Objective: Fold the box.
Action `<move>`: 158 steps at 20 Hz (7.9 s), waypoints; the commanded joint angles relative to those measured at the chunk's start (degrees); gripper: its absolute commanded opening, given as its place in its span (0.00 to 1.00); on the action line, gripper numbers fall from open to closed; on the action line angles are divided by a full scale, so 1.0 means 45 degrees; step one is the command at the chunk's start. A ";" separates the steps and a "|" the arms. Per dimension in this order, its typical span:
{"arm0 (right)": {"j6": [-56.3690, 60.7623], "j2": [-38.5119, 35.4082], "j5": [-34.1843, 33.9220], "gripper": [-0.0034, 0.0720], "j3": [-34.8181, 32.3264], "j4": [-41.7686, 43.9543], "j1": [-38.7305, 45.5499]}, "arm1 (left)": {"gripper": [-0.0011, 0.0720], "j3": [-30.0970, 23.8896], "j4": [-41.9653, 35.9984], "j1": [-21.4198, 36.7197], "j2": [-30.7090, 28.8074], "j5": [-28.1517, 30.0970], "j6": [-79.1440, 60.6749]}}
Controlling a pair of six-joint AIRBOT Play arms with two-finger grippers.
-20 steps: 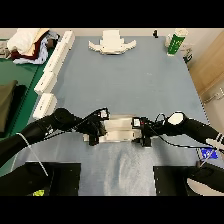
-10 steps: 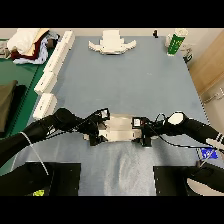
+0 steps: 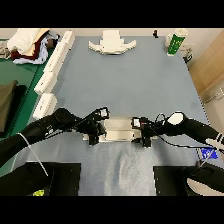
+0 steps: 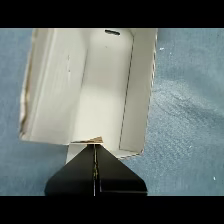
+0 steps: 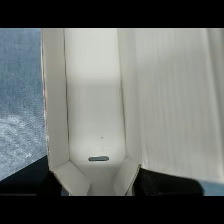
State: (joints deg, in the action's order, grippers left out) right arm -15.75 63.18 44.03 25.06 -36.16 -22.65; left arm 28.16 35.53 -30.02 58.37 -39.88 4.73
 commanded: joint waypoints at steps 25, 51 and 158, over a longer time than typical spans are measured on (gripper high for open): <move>0.0015 -0.0005 -0.0034 0.76 0.0000 -0.0010 -0.0005 | 0.03 -0.1540 0.1525 0.0913 -0.1851 -0.0117 1.6942; 0.0015 -0.0010 -0.0029 0.76 0.0000 -0.0015 -0.0005 | 0.65 0.0831 0.4507 -0.1889 -0.1083 0.0034 2.2153; 0.0015 -0.0005 -0.0029 0.76 0.0000 -0.0015 -0.0005 | 0.96 0.0005 -0.2492 0.0393 0.2205 -0.0170 -0.5848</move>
State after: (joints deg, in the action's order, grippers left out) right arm -15.70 63.18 43.90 25.04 -36.23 -22.63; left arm 28.12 25.45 -28.25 68.25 -40.21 -21.43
